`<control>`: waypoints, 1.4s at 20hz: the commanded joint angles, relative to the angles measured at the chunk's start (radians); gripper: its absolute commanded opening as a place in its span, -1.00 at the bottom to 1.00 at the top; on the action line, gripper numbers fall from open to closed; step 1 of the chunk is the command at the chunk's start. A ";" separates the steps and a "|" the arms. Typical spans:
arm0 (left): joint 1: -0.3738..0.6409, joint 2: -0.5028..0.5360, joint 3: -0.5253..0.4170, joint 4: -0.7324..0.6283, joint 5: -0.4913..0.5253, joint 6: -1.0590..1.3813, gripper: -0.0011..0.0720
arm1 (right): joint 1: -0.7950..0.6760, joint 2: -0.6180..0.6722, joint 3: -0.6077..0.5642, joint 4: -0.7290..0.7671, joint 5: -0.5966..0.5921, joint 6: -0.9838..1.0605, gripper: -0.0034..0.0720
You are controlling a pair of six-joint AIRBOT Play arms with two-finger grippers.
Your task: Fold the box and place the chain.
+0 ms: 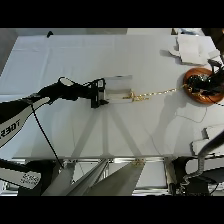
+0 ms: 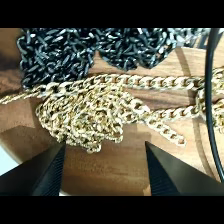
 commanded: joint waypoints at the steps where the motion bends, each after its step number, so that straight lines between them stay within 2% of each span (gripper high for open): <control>1: 0.000 0.000 0.000 0.000 0.000 0.000 -0.26 | -0.001 -0.002 -0.005 0.004 -0.029 0.002 0.17; 7: 0.000 0.000 0.000 0.000 0.000 0.000 -0.26 | 0.002 -0.003 -0.005 0.004 -0.098 0.002 0.16; 12: 0.000 0.000 0.000 0.000 0.000 0.000 -0.26 | 0.017 -0.037 -0.005 0.004 -0.093 0.002 0.15; 13: 0.000 0.000 0.000 0.000 0.000 0.000 -0.26 | 0.024 -0.043 -0.005 0.003 -0.092 0.000 -0.01; 14: 0.000 0.000 0.000 0.000 0.000 0.000 -0.26 | 0.031 -0.047 -0.005 0.003 -0.095 -0.001 -0.42; 15: 0.000 0.000 0.000 0.000 0.001 0.000 -0.26 | 0.033 -0.047 -0.005 0.004 -0.102 -0.001 -0.68; 16: 0.000 0.000 0.000 0.000 0.000 0.000 -0.26 | 0.035 -0.047 -0.005 0.003 -0.103 0.000 -0.85; 22: 0.000 0.000 0.000 0.000 0.001 0.000 -0.26 | 0.053 -0.005 -0.005 -0.012 -0.072 -0.010 -0.88; 28: 0.000 0.000 0.000 0.000 0.001 0.000 -0.26 | 0.074 0.140 -0.005 -0.008 -0.063 -0.036 -0.88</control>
